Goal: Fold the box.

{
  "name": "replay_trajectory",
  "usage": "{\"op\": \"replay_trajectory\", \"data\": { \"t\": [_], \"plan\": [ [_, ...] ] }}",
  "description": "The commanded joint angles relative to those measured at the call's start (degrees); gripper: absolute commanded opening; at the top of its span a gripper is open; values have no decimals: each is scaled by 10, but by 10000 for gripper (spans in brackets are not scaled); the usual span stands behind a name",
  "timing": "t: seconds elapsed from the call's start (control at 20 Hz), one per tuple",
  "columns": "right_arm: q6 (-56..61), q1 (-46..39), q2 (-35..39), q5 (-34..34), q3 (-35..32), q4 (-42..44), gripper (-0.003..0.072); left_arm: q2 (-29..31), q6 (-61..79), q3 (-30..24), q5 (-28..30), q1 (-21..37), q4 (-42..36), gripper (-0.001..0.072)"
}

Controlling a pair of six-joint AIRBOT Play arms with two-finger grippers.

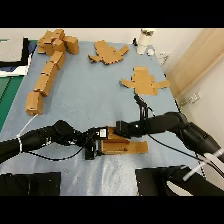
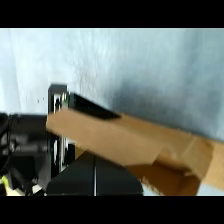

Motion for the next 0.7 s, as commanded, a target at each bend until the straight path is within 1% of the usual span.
{"op": "replay_trajectory", "data": {
  "t": [0.0,0.15,0.3,0.45,0.65],
  "plan": [
    [-72,-20,-81,34,34,-9,6,0,0,0,0,0,0,523],
    [-107,-20,-148,33,41,-15,6,0,0,0,0,0,0,523],
    [-136,-4,-197,29,40,-14,6,0,0,0,0,0,0,523],
    [-146,18,-223,30,40,-16,6,0,0,0,0,0,0,523],
    [-146,26,-225,35,40,-34,6,0,0,0,0,0,0,523]
  ]
}}
